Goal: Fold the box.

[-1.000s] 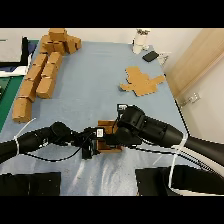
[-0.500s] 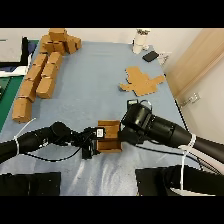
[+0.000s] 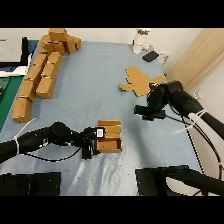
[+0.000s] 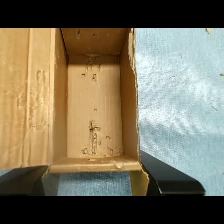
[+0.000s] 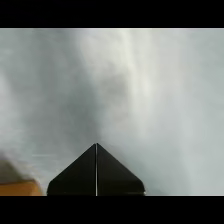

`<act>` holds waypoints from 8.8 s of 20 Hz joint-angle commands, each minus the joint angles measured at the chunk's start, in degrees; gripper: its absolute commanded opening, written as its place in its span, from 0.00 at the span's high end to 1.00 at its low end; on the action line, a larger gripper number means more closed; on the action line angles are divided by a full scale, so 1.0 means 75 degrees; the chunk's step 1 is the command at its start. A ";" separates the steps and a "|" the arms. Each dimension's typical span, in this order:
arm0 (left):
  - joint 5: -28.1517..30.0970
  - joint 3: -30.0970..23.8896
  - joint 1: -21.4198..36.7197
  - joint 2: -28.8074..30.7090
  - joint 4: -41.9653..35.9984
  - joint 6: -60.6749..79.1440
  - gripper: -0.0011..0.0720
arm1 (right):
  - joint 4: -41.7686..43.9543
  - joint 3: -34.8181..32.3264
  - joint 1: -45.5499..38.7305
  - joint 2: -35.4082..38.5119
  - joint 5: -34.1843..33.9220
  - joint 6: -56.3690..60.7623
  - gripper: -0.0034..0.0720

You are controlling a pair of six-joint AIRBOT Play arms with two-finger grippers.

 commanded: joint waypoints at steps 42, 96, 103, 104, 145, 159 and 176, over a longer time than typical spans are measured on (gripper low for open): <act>0.0003 0.0006 0.0003 0.0003 0.0000 0.0000 0.45 | 0.1265 -0.3410 0.5601 0.3334 0.4290 -0.7571 0.95; 0.0012 0.0006 0.0000 0.0003 0.0000 0.0000 0.45 | -0.3625 -0.4182 0.7361 0.3299 0.5010 -0.6073 0.48; 0.0017 0.0006 0.0000 0.0003 0.0000 0.0000 0.45 | -0.3614 -0.4182 0.7367 0.3835 0.4843 -0.6027 0.50; 0.0017 0.0006 0.0003 0.0003 -0.0003 0.0000 0.45 | -0.3593 -0.4182 0.7411 0.3923 0.4809 -0.6027 0.50; 0.0015 0.0003 0.0000 0.0003 -0.0003 0.0000 0.45 | -0.3558 -0.4462 0.7694 0.4322 0.5091 -0.3515 0.28; 0.0015 0.0006 0.0000 0.0003 0.0000 0.0000 0.45 | -0.4229 -0.4470 0.7732 0.3666 0.5115 -0.3657 0.34; 0.0017 0.0006 0.0003 0.0003 0.0000 0.0000 0.45 | -0.4849 -0.4124 0.7793 0.3436 0.4870 -0.3649 0.49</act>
